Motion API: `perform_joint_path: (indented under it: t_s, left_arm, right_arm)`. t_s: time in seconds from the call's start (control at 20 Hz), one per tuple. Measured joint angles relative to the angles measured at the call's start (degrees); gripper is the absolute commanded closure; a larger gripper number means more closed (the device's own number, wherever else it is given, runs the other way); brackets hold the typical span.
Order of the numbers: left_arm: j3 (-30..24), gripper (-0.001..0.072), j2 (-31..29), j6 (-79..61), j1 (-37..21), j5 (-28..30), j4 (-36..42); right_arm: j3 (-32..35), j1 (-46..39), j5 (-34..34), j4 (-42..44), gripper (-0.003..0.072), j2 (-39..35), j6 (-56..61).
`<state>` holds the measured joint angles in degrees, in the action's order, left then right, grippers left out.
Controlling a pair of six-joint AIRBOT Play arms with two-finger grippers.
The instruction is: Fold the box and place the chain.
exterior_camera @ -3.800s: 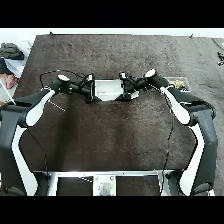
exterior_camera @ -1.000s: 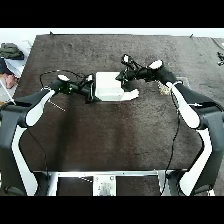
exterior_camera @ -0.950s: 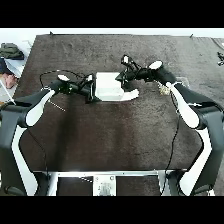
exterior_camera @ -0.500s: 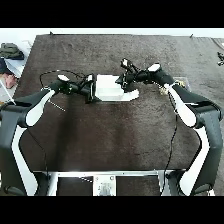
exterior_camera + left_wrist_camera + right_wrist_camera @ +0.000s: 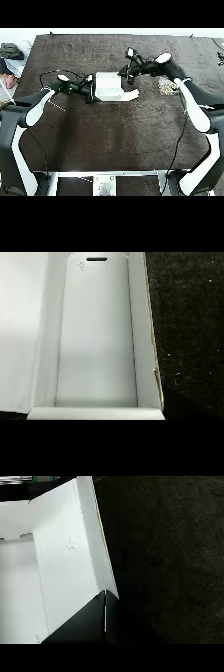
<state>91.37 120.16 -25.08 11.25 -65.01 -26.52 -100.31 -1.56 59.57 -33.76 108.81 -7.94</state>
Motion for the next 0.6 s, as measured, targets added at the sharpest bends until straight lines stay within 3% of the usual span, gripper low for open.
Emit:
perform_joint_path:
  t_s: [0.05,0.1,0.25,0.3,0.6]
  left_arm:
    - [0.00,0.0300,0.00,0.02,0.00,0.02,0.00]
    - [0.00,0.0300,0.00,0.00,0.00,0.00,0.00]
    - [0.00,0.0300,0.02,0.02,0.00,0.02,0.00]
    - [0.00,0.0300,0.00,0.02,0.00,0.00,-0.02]
    - [0.00,0.0300,0.00,0.02,0.00,0.00,0.00]
  right_arm:
    - [0.00,-0.46,2.10,-1.55,0.0324,-1.16,1.42]
    - [0.00,-0.90,4.13,-3.56,0.0285,-1.90,2.58]
    - [0.94,-1.40,9.62,-10.47,0.0270,-3.23,4.81]
    - [1.81,-1.22,10.49,-12.63,0.0090,-3.41,4.96]
    - [9.42,0.87,6.08,-18.16,0.0098,-3.96,1.99]
